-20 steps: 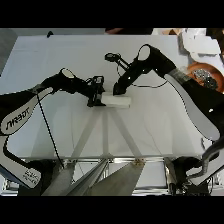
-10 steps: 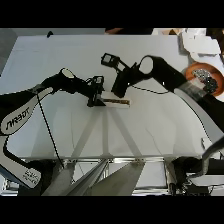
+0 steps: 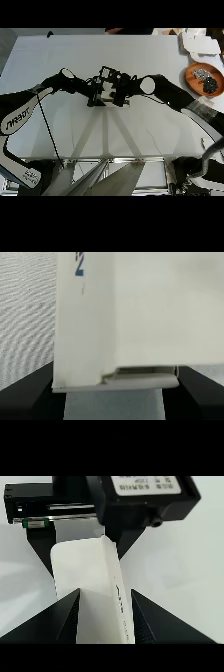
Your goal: Fold the box and place the chain.
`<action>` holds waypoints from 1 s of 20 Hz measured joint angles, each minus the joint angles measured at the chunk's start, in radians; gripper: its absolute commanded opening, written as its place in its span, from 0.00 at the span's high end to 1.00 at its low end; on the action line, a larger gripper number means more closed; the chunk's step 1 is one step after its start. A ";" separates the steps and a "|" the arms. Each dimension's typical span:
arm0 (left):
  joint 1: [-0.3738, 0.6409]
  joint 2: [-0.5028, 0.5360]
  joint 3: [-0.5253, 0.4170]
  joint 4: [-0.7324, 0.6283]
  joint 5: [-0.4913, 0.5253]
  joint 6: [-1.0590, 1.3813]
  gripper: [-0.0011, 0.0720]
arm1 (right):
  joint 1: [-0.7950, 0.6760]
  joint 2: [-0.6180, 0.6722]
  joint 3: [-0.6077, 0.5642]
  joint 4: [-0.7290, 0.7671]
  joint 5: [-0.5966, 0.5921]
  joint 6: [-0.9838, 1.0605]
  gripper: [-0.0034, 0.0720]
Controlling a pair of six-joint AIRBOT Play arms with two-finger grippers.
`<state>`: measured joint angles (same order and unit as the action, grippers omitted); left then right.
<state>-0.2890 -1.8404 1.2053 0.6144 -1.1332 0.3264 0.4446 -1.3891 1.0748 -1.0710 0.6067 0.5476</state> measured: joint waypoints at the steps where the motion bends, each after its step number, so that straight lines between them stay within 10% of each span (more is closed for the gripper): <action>1: 0.000 0.000 0.000 0.000 0.000 0.000 0.63 | 0.002 0.005 -0.014 -0.001 -0.011 -0.003 0.47; 20: 0.000 0.000 0.000 0.000 0.000 0.002 0.63 | 0.008 0.019 -0.171 -0.059 -0.204 -0.005 0.55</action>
